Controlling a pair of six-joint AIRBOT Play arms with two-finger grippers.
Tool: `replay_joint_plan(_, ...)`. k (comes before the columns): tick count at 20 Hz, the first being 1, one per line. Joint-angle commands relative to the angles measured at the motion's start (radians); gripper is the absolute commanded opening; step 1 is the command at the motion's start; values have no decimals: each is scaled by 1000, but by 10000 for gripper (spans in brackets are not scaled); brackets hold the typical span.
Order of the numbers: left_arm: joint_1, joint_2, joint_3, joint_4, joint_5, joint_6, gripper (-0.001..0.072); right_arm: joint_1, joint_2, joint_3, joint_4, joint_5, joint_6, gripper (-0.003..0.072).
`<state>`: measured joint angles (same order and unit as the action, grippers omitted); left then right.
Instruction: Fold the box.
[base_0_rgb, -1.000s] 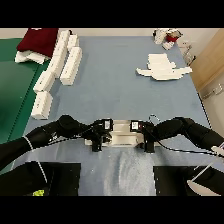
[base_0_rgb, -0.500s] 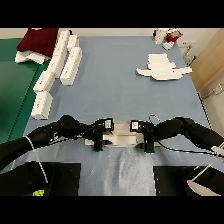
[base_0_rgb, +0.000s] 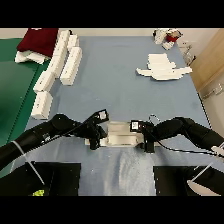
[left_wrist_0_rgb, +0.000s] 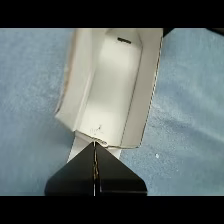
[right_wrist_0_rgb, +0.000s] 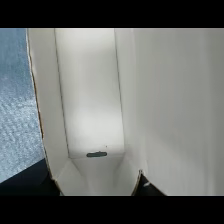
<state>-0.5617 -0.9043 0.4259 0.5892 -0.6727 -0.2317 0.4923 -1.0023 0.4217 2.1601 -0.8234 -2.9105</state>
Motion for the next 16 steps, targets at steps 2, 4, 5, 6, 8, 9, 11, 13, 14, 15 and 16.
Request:
replay_joint_plan(2, 131, 198, 12, 341, -127, -800, 17, 0, 0, 1, 0, 0, 0, 509)
replay_joint_plan(4, 231, 269, 12, 518, -199, -1110, 17, 0, 0, 1, 0, 0, 0, 509)
replay_joint_plan(5, 280, 282, 12, 560, -234, -1181, 17, 0, 0, 1, 0, 0, 0, 509)
replay_joint_plan(6, 330, 281, 8, 557, -269, -1206, 18, 0, 0, 1, 0, 0, 0, 509)
replay_joint_plan(8, 386, 261, -11, 543, -315, -1206, 18, 0, 0, 1, 0, 0, 0, 509)
replay_joint_plan(9, 394, 242, -23, 533, -323, -1206, 17, 0, 0, 1, 0, 0, 0, 509)
replay_joint_plan(11, 393, 190, -56, 484, -314, -1205, 16, 0, 0, 1, 0, 0, 0, 509)
replay_joint_plan(13, 393, 120, -90, 380, -273, -1155, 16, 0, 0, 1, 0, 0, 0, 509)
replay_joint_plan(14, 393, 84, -101, 303, -257, -1104, 16, 0, 0, 1, 0, 0, 0, 509)
replay_joint_plan(15, 393, 52, -107, 229, -246, -1043, 16, 0, 0, 1, 0, 0, 0, 509)
replay_joint_plan(16, 385, 23, -108, 162, -237, -979, 15, 0, 0, 1, 0, 0, 0, 509)
